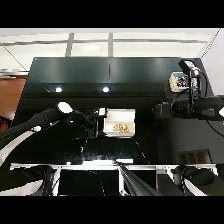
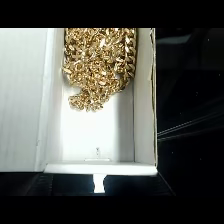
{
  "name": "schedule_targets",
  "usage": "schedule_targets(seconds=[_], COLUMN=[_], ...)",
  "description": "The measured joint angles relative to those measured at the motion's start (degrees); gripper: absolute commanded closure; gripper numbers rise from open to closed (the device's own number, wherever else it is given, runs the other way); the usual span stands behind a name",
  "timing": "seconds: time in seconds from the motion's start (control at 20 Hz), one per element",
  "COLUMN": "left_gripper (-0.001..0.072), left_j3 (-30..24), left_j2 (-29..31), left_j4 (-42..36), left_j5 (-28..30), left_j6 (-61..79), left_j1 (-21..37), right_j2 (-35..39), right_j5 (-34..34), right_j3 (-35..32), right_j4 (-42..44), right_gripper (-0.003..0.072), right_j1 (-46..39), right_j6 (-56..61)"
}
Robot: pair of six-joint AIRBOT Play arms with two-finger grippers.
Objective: Fold the box and place the chain.
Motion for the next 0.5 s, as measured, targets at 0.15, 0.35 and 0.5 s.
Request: schedule_targets(seconds=[0.15, 0.35, 0.5], left_gripper=[0.0320, 0.0320, 0.0320], left_j3=[0.0, 0.0, 0.0], left_j2=[0.0, 0.0, 0.0], left_j4=[0.1, 0.7, 1.0], left_j5=[1.0, 2.6, 3.1], left_j6=[-1.0, -1.5, -1.7], left_j1=[0.0, -0.1, -0.1], right_j2=[-3.3, -11.6, -18.8], right_j5=[-5.3, -15.4, -20.7], right_j3=[0.0, 0.0, 0.0], right_j4=[0.0, 1.2, 4.2], right_gripper=[0.0268, -0.0026, -0.0024], right_j1=[0.0, 0.0, 0.0], right_j6=[-0.1, -1.0, -8.7])
